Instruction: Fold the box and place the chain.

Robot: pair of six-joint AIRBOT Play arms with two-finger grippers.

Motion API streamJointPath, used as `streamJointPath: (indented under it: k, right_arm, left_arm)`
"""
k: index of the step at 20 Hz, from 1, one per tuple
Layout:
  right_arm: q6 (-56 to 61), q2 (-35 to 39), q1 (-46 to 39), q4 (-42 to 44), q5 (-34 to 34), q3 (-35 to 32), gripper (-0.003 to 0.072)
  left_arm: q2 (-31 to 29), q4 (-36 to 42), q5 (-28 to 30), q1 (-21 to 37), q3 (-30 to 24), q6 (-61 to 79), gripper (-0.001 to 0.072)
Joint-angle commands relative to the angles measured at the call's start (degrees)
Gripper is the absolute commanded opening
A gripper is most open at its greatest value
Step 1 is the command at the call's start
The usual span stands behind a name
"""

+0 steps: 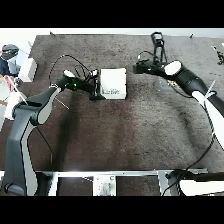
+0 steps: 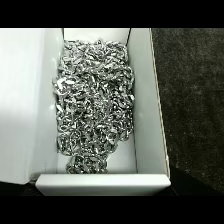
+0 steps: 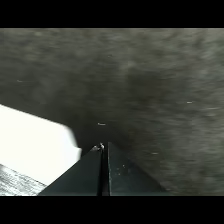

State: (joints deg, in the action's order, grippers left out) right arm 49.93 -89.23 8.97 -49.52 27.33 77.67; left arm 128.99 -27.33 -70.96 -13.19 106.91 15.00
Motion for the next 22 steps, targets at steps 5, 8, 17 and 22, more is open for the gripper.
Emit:
streamJointPath:
  k: [5, 8, 17, 22]
  right_arm:
    - [-32.3, -19.3, -12.3, 34.9, 33.3, 18.4, 0.0040]
    - [-32.4, -26.3, -12.3, 35.2, 35.3, 25.2, 0.0039]
    - [-37.3, -30.6, -7.9, 30.0, 40.3, 29.4, 0.0039]
    - [-41.4, -29.3, -7.7, 30.0, 48.9, 29.5, 0.0132]
  left_arm:
    - [0.0, 0.0, 0.0, 0.0, 0.0, 0.0, 0.0467]
    - [0.0, 0.0, 0.0, 0.0, 0.0, 0.0, 0.0467]
    - [0.0, 0.0, 0.0, 0.0, 0.0, 0.0, 0.0467]
    - [0.0, 0.0, 0.0, 0.0, 0.0, 0.0, 0.0467]
